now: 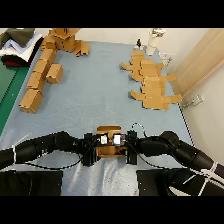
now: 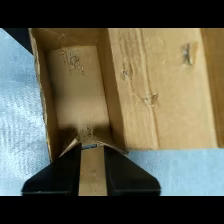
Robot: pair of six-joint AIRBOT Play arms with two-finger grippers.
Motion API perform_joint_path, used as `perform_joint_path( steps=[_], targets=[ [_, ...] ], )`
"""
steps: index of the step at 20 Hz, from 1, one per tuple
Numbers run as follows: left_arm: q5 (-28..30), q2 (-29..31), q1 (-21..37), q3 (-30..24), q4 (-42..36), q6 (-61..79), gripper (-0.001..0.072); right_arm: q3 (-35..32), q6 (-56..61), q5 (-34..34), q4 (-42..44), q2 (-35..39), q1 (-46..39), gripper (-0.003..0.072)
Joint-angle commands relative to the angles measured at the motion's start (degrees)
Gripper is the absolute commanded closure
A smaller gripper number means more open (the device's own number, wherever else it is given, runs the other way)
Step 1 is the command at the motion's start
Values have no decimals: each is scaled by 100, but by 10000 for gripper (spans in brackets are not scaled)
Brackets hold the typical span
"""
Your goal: Fold the box.
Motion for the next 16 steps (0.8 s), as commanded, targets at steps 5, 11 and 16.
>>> perform_joint_path(
  steps=[5,11,16],
  targets=[
    [2,-2,4,-2,2,0,299,7,-107,92,164,-140,9,161],
    [0,-2,4,-2,2,0,299,7,-107,57,162,-140,9,160],
    [2,-2,4,-2,2,0,299,9,105,-127,146,-127,7,161]
  ],
)
